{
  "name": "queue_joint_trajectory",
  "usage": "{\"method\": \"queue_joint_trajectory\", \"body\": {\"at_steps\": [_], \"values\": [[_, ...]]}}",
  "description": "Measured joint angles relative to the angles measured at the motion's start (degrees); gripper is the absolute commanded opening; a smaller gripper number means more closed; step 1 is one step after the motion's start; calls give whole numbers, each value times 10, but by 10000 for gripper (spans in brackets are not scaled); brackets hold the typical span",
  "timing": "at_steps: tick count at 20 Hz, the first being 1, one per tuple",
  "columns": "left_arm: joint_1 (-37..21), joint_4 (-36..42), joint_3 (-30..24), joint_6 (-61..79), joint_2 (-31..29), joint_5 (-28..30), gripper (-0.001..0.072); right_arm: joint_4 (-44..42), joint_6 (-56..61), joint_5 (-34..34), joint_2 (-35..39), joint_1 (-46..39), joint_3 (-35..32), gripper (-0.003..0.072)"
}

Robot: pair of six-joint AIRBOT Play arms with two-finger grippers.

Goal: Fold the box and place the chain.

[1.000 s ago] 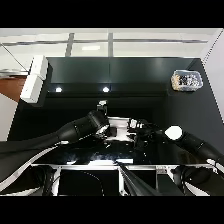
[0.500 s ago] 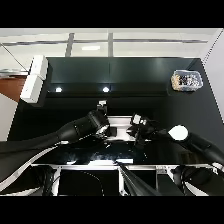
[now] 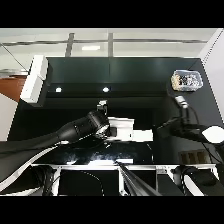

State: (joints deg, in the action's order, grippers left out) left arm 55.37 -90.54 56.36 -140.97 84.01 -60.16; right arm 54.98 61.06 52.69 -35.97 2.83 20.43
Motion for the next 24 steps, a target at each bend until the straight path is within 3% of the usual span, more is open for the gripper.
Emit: {"method": "queue_joint_trajectory", "body": {"at_steps": [4,11,12,14,15,20,24], "values": [[0,0,0,0,0,-1,27,-16,117,37,-42,-87,-32,40],[0,0,0,0,0,-3,27,-181,60,56,-215,-57,-47,41],[0,0,0,0,0,-3,28,-204,42,56,-229,-46,-45,121],[0,0,0,0,0,-3,28,-235,15,61,-249,-32,-34,529],[0,0,0,0,0,-3,28,-244,4,71,-254,-28,-25,582],[0,0,0,0,0,-3,27,-255,-25,120,-266,-7,14,580],[0,0,0,0,0,-3,27,-258,-28,113,-269,50,35,579]]}}
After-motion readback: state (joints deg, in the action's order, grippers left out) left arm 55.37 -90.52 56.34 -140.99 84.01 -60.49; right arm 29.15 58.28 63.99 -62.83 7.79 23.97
